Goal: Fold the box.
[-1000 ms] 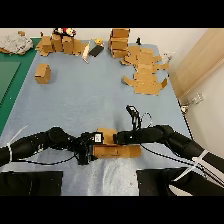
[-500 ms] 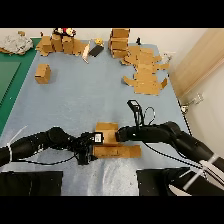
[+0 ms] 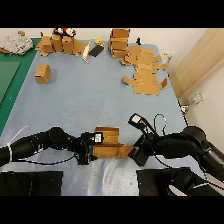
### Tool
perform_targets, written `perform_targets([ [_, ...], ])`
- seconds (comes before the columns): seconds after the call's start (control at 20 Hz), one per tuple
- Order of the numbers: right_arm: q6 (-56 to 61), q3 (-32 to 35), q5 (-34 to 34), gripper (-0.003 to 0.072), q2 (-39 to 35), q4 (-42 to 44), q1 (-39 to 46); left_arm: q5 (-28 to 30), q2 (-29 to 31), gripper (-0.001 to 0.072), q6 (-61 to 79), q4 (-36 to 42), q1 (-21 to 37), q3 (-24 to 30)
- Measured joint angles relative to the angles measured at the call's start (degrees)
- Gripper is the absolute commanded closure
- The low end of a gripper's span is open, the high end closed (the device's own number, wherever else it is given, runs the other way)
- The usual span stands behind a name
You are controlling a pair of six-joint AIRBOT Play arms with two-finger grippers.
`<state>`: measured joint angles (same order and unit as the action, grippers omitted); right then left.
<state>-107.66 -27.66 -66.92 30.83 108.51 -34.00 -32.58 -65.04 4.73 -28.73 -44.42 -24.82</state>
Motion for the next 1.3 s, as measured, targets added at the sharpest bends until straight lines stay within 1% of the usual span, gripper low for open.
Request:
perform_targets([
  [0.1, -3.9, 0.6, -0.9, 0.0166, 1.2, 0.2, 0.0, 0.0, 0.0, 0.0188, 0.0, 0.0, 0.0, 0.0],
  [0.3, -9.4, 1.1, -2.7, 0.0165, 6.0, 1.4, 0.0, 0.0, 0.0, 0.0188, 0.0, 0.0, 0.0, 0.0],
  [0.4, -13.2, 1.2, -2.6, 0.0165, 7.8, 1.3, 0.0, 0.0, 0.0, 0.0188, 0.0, 0.0, 0.0, 0.0],
  [0.55, -20.7, 1.2, -0.2, 0.0165, 9.2, 1.3, 0.0, 0.0, 0.0, 0.0188, 0.0, 0.0, 0.0, 0.0],
  [0.75, -27.8, 1.3, 2.8, 0.0164, 10.2, 2.1, 0.0, 0.0, 0.0, 0.0187, -0.1, 0.0, 0.0, 0.0],
  [1.3, -38.9, 1.4, 12.4, 0.0166, 15.8, 5.3, 0.0, 0.0, 0.0, 0.0188, -0.1, 0.0, 0.0, 0.0],
])
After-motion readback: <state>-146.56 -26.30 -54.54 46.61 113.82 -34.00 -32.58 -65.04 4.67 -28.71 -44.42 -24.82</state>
